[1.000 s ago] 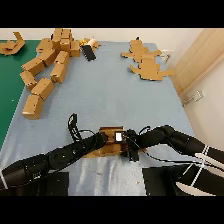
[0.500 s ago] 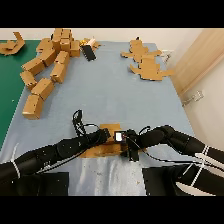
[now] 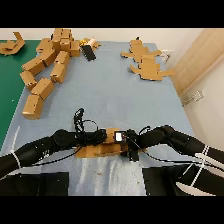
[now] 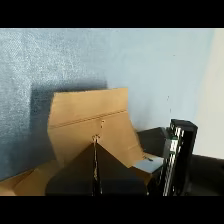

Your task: Fold the box.

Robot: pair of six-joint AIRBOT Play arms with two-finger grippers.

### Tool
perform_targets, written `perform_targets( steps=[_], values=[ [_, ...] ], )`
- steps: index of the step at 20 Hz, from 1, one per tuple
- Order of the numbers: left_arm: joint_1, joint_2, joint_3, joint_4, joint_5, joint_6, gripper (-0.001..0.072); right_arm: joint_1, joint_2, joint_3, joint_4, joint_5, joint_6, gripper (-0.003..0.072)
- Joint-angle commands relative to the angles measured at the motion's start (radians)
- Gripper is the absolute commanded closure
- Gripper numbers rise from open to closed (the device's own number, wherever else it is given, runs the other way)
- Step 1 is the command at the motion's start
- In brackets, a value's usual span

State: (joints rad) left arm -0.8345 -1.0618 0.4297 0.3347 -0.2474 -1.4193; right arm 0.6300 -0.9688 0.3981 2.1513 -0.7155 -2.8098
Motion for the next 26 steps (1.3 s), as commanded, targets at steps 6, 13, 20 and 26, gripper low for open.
perform_targets(
  steps=[6,13,20,26],
  values=[
    [0.115,-0.004,0.016,0.155,-0.1,0.03,0.07,0.0,0.0,0.0,0.0,-0.001,0.001,0.0222],
    [0.117,-0.004,0.024,0.163,-0.131,0.1,0.0699,0.0,0.0,0.0,0.0,-0.001,0.0,0.0222],
    [0.134,0.036,0.035,0.158,-0.118,0.2,0.0699,0.0,0.0,0.0,-0.001,-0.001,0.0,0.0222],
    [0.302,0.295,0.029,0.159,-0.137,0.332,0.0699,0.0,0.0,0.0,-0.001,-0.001,0.0,0.0222]
  ],
)
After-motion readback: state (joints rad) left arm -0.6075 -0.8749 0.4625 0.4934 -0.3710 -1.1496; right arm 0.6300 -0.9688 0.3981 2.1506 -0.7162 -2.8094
